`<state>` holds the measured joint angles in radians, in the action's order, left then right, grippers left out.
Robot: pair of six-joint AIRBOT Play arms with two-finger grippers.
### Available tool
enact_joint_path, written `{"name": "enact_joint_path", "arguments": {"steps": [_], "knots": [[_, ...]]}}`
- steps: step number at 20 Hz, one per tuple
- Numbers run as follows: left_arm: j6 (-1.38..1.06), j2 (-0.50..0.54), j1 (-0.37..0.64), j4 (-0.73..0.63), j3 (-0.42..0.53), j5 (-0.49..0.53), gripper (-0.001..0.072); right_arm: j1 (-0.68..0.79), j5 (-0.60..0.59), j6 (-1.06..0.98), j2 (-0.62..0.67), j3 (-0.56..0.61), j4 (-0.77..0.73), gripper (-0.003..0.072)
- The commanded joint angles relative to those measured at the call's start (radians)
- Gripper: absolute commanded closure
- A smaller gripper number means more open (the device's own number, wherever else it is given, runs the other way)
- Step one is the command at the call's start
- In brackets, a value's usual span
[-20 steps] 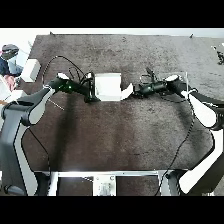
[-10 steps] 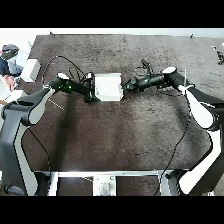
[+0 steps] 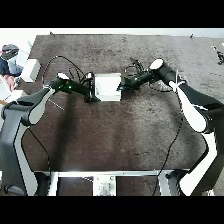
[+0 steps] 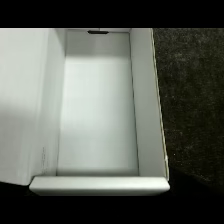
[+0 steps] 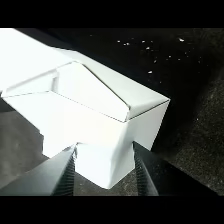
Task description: Fold the box and place the chain.
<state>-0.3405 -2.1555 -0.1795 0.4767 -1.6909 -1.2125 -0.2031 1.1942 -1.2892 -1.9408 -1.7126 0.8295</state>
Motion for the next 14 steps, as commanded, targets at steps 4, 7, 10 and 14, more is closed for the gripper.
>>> {"name": "enact_joint_path", "arguments": {"steps": [4, 7, 10, 14], "knots": [[0.000, 0.000, 0.001, 0.000, 0.000, 0.000, 0.0292, -0.089, -0.058, -0.199, -0.005, -0.041, 0.257, 0.0278], [0.000, 0.000, 0.001, 0.000, 0.000, 0.000, 0.0292, -0.123, -0.077, -0.275, -0.011, -0.042, 0.343, 0.0279], [0.000, 0.000, 0.001, 0.000, 0.000, 0.000, 0.0292, -0.167, -0.073, -0.360, -0.013, -0.051, 0.460, 0.0355], [0.000, 0.000, 0.001, 0.000, 0.000, 0.000, 0.0292, -0.219, -0.028, -0.438, -0.017, -0.115, 0.637, 0.0355]]}}
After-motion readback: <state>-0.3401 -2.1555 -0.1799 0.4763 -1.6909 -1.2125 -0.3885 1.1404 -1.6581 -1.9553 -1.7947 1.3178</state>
